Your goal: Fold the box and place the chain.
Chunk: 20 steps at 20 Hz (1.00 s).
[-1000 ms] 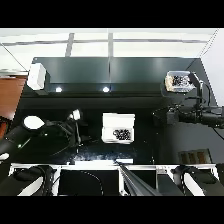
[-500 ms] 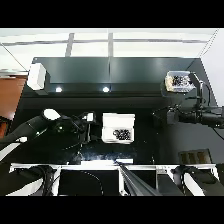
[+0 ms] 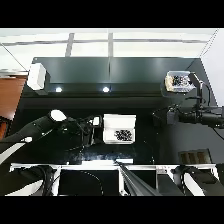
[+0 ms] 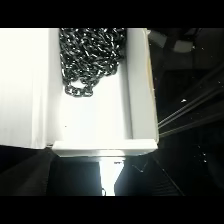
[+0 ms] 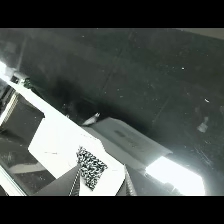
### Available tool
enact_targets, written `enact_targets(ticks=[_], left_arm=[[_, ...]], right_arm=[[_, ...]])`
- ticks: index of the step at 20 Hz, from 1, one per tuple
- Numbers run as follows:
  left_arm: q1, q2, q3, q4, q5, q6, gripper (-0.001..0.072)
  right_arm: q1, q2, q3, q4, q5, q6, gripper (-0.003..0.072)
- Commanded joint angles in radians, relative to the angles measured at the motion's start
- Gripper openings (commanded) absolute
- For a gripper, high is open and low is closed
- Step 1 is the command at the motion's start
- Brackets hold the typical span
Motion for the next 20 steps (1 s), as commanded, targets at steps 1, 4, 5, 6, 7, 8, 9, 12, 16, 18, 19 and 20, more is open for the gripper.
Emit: enact_targets(ticks=[1, 4, 5, 6, 7, 8, 9, 12, 16, 18, 19, 20], left_arm=[[-0.007, -0.007, 0.007, -0.003, 0.019, -0.027, 0.0712], [-0.008, -0.007, 0.007, -0.003, 0.017, -0.026, 0.0711], [-0.008, -0.007, 0.007, -0.003, 0.017, -0.026, 0.0711], [-0.008, -0.007, 0.007, -0.003, 0.017, -0.026, 0.0710], [-0.008, -0.007, 0.007, -0.003, 0.017, -0.026, 0.0709], [-0.008, -0.007, 0.007, -0.003, 0.017, -0.026, 0.0710], [-0.008, -0.007, 0.007, -0.004, 0.016, -0.026, 0.0710], [-0.008, -0.007, 0.007, -0.004, 0.014, -0.025, 0.0710], [-0.016, -0.007, 0.007, -0.003, 0.015, -0.025, 0.0710], [-0.037, -0.007, 0.007, -0.003, 0.018, -0.026, 0.0710], [-0.044, -0.007, 0.007, -0.003, 0.023, -0.026, 0.0710], [-0.045, -0.007, 0.007, -0.004, 0.030, -0.031, 0.0710]], right_arm=[[0.000, 0.001, 0.001, 0.000, 0.002, 0.000, 0.0332], [0.000, 0.001, 0.001, 0.000, 0.000, 0.000, 0.0332], [0.000, 0.001, 0.001, 0.000, 0.000, 0.000, 0.0332], [0.000, 0.001, 0.001, 0.000, 0.000, 0.000, 0.0332], [0.000, 0.001, 0.001, -0.001, 0.000, 0.000, 0.0332], [0.000, 0.001, 0.001, -0.001, 0.000, 0.000, 0.0332], [0.000, 0.001, 0.001, -0.002, 0.000, 0.000, 0.0332], [0.000, 0.001, 0.001, -0.003, 0.021, 0.000, 0.0333], [0.000, 0.001, 0.001, -0.004, 0.018, 0.000, 0.0333], [0.000, 0.001, 0.001, -0.004, 0.018, 0.000, 0.0333], [0.000, 0.001, 0.001, -0.004, 0.018, 0.000, 0.0332], [0.000, 0.001, 0.001, -0.004, 0.018, 0.000, 0.0332]])
